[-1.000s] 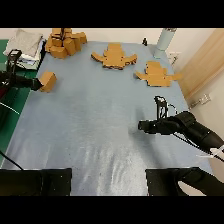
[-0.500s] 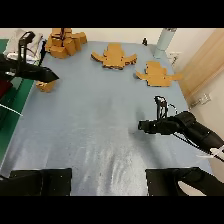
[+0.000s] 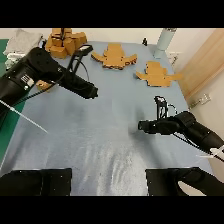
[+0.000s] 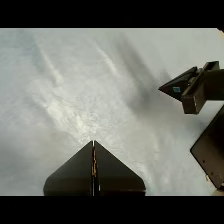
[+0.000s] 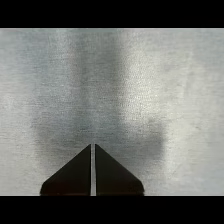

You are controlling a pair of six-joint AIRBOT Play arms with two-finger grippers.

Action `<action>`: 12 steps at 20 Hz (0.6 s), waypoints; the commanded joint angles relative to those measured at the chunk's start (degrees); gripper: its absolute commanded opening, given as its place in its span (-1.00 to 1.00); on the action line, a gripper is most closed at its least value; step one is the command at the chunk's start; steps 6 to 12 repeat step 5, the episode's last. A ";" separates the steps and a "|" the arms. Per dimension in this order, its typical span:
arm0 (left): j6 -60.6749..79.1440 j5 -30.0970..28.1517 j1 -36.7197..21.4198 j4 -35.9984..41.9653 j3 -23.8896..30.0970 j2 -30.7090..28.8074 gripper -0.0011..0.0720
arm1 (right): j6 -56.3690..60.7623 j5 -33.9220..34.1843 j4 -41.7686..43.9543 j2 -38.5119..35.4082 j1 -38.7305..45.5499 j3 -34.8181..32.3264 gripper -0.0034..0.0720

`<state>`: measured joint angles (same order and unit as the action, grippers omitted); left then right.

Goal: Fold the box.

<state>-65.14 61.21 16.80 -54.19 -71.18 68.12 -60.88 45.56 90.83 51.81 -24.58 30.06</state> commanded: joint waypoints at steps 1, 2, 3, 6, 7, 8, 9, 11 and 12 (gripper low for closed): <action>-3.93 -1.07 5.22 -2.73 -0.04 0.31 -0.93 | 0.00 -0.02 0.02 0.02 -0.04 0.00 -0.81; -3.89 -1.20 5.40 -2.58 -0.07 0.31 -0.93 | 0.00 -0.02 0.02 0.02 -0.04 0.00 -0.81; -3.91 -1.20 5.38 -2.43 -0.07 0.31 -0.93 | 0.00 -0.02 0.02 0.02 -0.04 0.00 -0.81; -3.89 -1.20 5.38 -2.45 -0.04 0.31 -0.93 | 0.00 -0.02 0.02 0.02 -0.04 0.00 -0.81; -3.89 -1.20 5.38 -2.45 -0.04 0.31 -0.93 | 0.00 -0.02 0.02 0.02 -0.04 0.00 -0.81; -3.89 -1.20 5.38 -2.45 -0.04 0.31 -0.93 | 0.00 -0.02 0.02 0.02 -0.04 0.00 -0.81; -3.89 -1.20 5.38 -2.45 -0.04 0.31 -0.93 | 0.00 -0.02 0.02 0.02 -0.04 0.00 -0.81; -3.89 -1.20 5.38 -2.45 -0.04 0.31 -0.93 | 0.00 -0.02 0.02 0.02 -0.04 0.00 -0.81; -3.89 -1.20 5.38 -2.45 -0.04 0.31 -0.93 | 0.00 -0.02 0.02 0.02 -0.04 0.00 -0.81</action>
